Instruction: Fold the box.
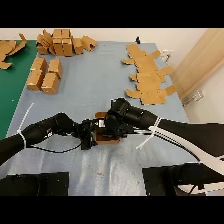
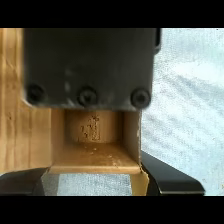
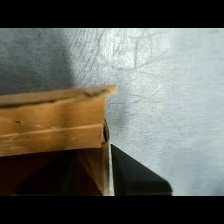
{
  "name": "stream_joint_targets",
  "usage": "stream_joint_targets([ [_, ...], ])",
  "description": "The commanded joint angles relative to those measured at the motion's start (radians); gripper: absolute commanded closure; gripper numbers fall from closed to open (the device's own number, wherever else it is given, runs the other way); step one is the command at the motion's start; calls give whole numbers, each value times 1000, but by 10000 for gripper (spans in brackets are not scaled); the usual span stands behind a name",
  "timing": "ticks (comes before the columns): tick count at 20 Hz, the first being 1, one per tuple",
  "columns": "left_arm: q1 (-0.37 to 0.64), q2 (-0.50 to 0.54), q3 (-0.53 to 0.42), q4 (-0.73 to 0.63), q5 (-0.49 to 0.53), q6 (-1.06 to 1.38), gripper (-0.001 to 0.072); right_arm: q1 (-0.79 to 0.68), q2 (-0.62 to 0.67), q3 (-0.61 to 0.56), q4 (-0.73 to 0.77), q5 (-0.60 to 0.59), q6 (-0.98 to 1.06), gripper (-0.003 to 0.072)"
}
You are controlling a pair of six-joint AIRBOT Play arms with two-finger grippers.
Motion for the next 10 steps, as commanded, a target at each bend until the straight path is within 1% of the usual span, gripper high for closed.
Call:
stream_joint_targets([
  [1,1,0,1,0,0,0,196,8,-18,2,8,0,6,438],
  [2,1,0,1,0,0,0,196,7,-18,2,8,0,6,481],
  [4,1,0,1,0,0,0,196,7,-18,2,6,0,6,541],
  [5,1,0,1,0,0,0,196,7,-18,2,4,1,6,557],
  [7,1,0,1,0,0,0,196,8,-18,2,5,0,-2,668],
  [8,1,0,1,0,0,0,196,8,-18,2,5,0,-6,682],
  [10,1,0,1,0,0,0,196,8,-18,2,5,1,-13,682],
])
